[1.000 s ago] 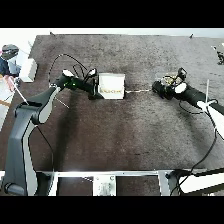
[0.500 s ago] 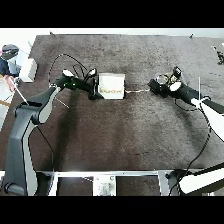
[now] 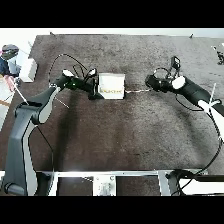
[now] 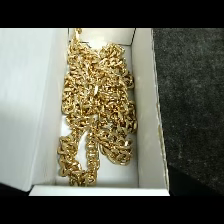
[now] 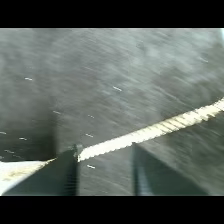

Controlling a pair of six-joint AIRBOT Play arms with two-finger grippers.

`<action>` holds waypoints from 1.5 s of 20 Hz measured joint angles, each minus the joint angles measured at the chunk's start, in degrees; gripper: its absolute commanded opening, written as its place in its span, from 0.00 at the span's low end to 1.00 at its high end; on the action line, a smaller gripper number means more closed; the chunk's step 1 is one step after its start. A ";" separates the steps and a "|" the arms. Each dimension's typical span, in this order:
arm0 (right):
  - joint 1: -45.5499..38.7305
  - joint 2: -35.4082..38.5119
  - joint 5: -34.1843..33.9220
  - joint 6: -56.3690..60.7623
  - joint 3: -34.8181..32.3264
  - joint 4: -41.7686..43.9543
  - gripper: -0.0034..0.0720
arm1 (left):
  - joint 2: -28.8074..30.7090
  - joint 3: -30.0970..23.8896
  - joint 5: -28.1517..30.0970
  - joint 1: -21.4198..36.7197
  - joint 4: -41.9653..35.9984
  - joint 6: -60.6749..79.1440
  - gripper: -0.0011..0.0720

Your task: Fold the box and place the chain.

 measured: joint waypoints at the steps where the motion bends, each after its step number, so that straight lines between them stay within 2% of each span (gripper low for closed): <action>1: -1.27 0.04 -0.72 0.63 -1.27 -1.14 0.42 | 0.00 0.00 0.00 0.00 -0.02 0.00 0.62; 4: -4.28 -1.90 -3.08 2.05 -3.02 -1.07 0.42 | 0.00 0.00 0.00 0.00 -0.02 0.00 0.62; 9: -4.87 -9.49 -5.25 2.05 1.60 1.33 0.42 | 0.00 0.00 0.00 0.00 -0.02 0.00 0.62; 10: -4.72 -10.93 -5.35 2.05 2.75 1.84 0.38 | 0.00 0.00 0.00 0.00 0.00 0.00 0.62; 11: -4.57 -12.17 -5.42 2.03 3.76 2.23 0.16 | 0.00 0.00 0.00 0.00 -0.02 0.00 0.62; 12: -4.50 -13.20 -5.73 2.05 4.70 2.71 0.09 | 0.00 0.00 0.00 0.00 -0.02 0.00 0.62; 13: -4.50 -13.97 -5.90 2.19 5.35 3.17 0.05 | 0.00 0.00 0.00 0.00 0.00 0.00 0.62; 15: -4.22 -14.43 -5.79 2.10 6.19 3.72 0.05 | 0.00 0.00 0.00 0.00 0.00 0.00 0.62; 19: -0.81 -9.88 -2.03 -0.42 6.84 4.46 0.05 | 0.00 0.00 0.00 0.00 -0.02 0.00 0.62; 23: 5.97 -1.11 0.74 -2.75 7.06 4.76 0.05 | 0.00 0.00 0.00 0.00 0.00 0.00 0.62; 27: 12.35 6.36 1.22 -3.58 7.32 5.25 0.05 | 0.00 0.00 0.00 0.00 -0.02 0.00 0.62; 30: 16.50 8.85 0.87 -3.82 9.16 5.84 0.05 | 0.00 0.00 0.00 0.00 0.00 0.00 0.62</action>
